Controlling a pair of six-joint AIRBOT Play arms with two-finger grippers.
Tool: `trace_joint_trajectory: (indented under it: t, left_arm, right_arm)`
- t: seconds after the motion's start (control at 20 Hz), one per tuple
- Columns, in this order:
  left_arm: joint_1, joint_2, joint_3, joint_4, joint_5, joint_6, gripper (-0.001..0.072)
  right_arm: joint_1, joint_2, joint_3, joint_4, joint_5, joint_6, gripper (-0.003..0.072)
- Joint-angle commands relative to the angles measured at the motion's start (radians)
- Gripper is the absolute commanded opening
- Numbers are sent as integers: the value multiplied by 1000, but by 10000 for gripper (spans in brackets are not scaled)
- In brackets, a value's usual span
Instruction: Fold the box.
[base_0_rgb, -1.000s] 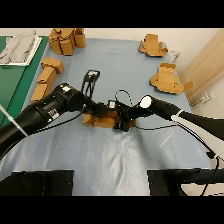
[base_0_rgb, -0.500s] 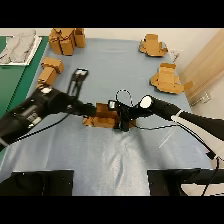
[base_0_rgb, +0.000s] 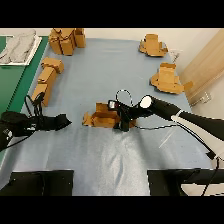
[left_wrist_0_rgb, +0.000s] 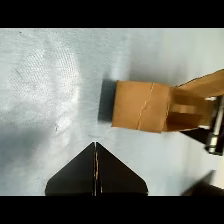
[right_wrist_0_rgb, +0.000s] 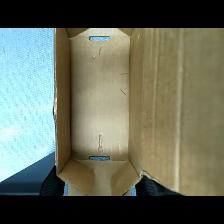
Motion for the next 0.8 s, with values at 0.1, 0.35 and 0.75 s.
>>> trace_joint_trajectory:
  t: [0.1,0.35,0.75]
  left_arm:
    - [85,-360,1,-346,-129,426,18]
    - [32,-478,92,-393,-126,451,18]
    - [-89,-526,196,-316,-59,335,18]
  right_arm:
    - [0,1,1,1,0,0,284]
    - [0,1,1,1,0,0,284]
    - [0,1,1,1,1,0,284]
